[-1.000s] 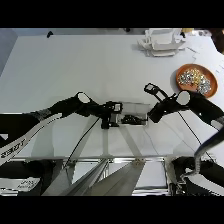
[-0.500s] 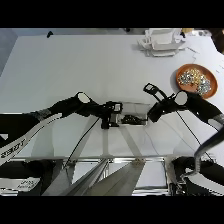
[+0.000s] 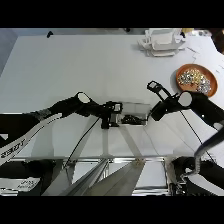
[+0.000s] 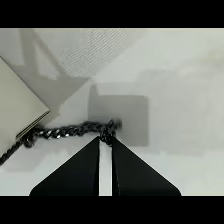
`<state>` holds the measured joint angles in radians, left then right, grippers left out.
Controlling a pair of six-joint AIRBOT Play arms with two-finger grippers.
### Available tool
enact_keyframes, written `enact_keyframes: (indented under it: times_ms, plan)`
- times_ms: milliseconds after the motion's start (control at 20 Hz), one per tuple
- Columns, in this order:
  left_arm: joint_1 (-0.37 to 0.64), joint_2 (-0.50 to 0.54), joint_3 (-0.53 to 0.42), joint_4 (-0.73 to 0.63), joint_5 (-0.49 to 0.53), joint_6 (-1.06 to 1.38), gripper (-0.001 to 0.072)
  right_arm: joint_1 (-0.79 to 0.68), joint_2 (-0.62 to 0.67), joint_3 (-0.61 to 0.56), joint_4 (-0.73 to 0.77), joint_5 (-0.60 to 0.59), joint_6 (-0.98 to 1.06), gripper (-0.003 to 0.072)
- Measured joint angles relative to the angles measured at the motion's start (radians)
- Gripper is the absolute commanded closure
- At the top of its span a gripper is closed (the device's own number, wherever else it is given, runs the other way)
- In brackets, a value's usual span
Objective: Fold the box and place the chain.
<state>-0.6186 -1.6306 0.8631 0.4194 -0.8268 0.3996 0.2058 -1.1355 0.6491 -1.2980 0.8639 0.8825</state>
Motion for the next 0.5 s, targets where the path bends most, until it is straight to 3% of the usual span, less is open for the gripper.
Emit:
enact_keyframes:
  times_ms: [250,500]
  plan:
    - [0.0,0.0,0.0,0.0,0.0,0.0,0.0666,0.0,0.199,0.0,-0.045,0.071,0.079,0.0674]
    - [0.0,0.0,0.0,0.0,0.0,0.0,0.0666,0.0,0.433,0.0,0.085,0.127,0.102,0.0674]
